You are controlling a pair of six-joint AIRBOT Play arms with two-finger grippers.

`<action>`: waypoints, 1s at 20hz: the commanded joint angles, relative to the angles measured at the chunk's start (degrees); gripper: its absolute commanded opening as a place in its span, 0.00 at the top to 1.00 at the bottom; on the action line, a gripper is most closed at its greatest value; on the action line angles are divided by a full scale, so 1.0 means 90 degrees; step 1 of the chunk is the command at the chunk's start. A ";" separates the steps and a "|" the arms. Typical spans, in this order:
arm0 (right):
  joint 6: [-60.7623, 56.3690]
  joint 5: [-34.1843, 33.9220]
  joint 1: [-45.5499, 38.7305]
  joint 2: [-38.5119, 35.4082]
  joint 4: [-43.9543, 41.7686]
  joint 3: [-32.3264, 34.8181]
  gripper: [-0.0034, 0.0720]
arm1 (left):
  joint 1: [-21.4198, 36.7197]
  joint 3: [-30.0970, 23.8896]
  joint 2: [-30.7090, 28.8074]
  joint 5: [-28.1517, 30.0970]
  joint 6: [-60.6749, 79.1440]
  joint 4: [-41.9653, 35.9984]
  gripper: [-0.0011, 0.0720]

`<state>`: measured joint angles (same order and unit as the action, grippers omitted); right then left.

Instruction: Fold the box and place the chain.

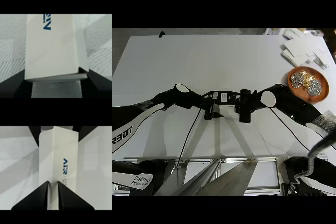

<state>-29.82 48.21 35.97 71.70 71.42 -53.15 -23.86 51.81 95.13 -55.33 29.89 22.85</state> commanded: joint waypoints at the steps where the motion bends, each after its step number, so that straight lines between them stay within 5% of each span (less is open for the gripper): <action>1: -0.0209 -0.0158 -0.0002 -0.0034 0.0051 0.0000 0.85 | -0.0005 -0.0002 -0.0005 -0.0019 0.0007 0.0007 0.87; 13: -0.0228 -0.0214 -0.0002 0.0063 0.0024 0.0000 0.84 | -0.0005 -0.0002 -0.0005 -0.0019 0.0007 0.0007 0.87; 20: -0.0367 0.0209 -0.0002 0.0066 -0.0107 0.0155 0.72 | -0.0005 -0.0002 -0.0005 -0.0019 0.0007 0.0007 0.87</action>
<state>-33.01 48.16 35.97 72.27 71.00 -52.56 -23.92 51.81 95.13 -56.07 30.15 23.20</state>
